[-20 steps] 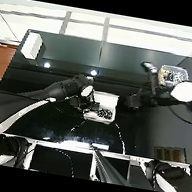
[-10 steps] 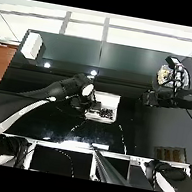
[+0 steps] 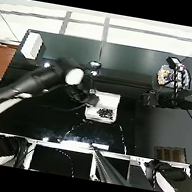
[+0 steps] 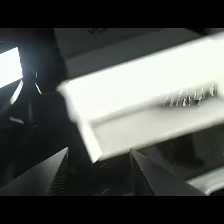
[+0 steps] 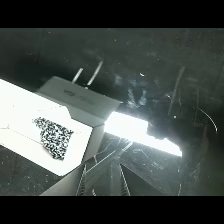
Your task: Fold the box and place the chain.
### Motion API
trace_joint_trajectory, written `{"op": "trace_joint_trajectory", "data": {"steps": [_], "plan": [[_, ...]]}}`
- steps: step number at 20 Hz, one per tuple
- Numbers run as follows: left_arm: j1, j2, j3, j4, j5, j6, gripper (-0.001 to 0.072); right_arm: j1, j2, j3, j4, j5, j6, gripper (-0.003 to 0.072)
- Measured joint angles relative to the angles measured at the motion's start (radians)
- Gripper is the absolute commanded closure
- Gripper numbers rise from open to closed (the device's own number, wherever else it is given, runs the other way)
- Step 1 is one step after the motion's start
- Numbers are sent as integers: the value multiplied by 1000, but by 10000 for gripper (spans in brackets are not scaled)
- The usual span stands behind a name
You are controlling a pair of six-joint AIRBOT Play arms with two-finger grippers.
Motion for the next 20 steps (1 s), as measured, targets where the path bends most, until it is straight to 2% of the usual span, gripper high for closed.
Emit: {"op": "trace_joint_trajectory", "data": {"steps": [4, 7, 8, 9, 11, 13, 16, 20], "plan": [[182, 143, -158, 37, -19, 93, 254, 0, 0, 0, -1, 2, 0, 420], [336, 195, -312, -108, 91, 261, 254, 0, 0, 0, -1, 2, 2, 420], [370, 200, -352, -189, 124, 380, 189, 0, 0, 0, -1, 3, 5, 420], [398, 201, -391, -281, 137, 537, -11, 0, 0, 0, -1, 2, 6, 419], [420, 191, -454, -457, 143, 882, -10, 0, 0, 0, 0, 3, 14, 420], [410, 176, -497, -576, 147, 1214, -9, 0, 0, 0, -1, 3, 20, 419], [383, 135, -526, -660, 196, 1636, -9, 0, 0, 0, -2, 2, 24, 420], [369, 49, -534, -717, 266, 1976, -8, 0, 0, 0, -3, 1, 27, 419]]}}
